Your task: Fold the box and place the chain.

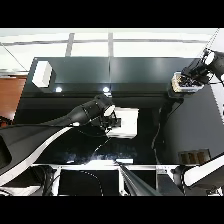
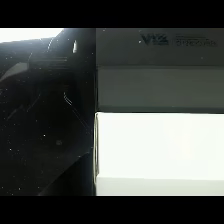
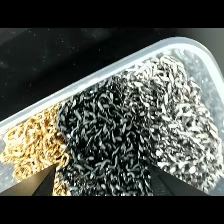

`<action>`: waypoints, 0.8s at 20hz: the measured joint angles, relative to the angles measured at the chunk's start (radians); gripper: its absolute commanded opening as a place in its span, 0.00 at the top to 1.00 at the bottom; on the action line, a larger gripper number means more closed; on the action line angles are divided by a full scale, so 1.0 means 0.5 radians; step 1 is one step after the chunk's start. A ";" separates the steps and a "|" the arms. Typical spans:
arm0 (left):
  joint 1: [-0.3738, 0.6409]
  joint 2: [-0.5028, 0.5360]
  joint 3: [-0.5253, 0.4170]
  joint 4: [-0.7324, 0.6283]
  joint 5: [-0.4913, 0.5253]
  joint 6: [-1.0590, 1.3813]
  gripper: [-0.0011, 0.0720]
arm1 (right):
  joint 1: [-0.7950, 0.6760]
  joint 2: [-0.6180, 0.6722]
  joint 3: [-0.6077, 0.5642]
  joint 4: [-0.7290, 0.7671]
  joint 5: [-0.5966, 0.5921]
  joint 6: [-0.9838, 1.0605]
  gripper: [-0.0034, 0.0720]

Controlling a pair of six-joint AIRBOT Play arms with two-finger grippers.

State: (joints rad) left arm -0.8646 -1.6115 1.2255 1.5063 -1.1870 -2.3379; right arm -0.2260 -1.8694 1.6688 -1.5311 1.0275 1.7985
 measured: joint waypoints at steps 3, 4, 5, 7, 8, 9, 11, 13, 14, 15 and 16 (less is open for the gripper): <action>0.000 0.000 0.000 -0.001 0.000 -0.001 0.94 | -0.001 -0.020 0.002 -0.018 -0.037 0.000 0.34; 0.000 0.000 0.000 0.000 -0.001 -0.001 0.94 | -0.001 -0.022 0.002 -0.020 -0.036 0.000 0.34; 0.000 0.000 0.000 0.000 0.000 0.000 0.94 | -0.001 -0.025 0.002 -0.021 -0.037 0.000 0.34; 0.000 -0.001 0.000 0.000 -0.001 0.000 0.94 | 0.000 -0.029 0.002 -0.023 -0.028 0.000 0.34; 0.000 -0.001 0.000 0.000 0.000 -0.001 0.94 | -0.001 -0.029 0.002 -0.025 -0.023 -0.001 0.41; 0.000 0.000 0.000 0.000 0.000 0.000 0.94 | 0.000 -0.030 0.002 -0.027 -0.016 -0.001 0.45; 0.000 0.000 0.000 0.000 0.000 -0.001 0.94 | 0.000 -0.031 0.002 -0.025 -0.014 -0.008 0.87; 0.000 0.000 0.000 0.000 0.000 0.000 0.94 | 0.000 -0.031 0.002 -0.016 0.011 -0.044 0.95; 0.000 0.000 0.000 0.000 0.000 -0.001 0.94 | -0.001 -0.030 0.006 -0.006 0.031 -0.064 0.93; 0.000 -0.001 0.000 0.000 0.000 -0.001 0.94 | -0.001 -0.023 0.013 0.004 0.063 -0.086 0.93; 0.000 0.000 0.000 0.000 -0.001 -0.001 0.94 | -0.002 -0.006 0.021 0.014 0.115 -0.117 0.93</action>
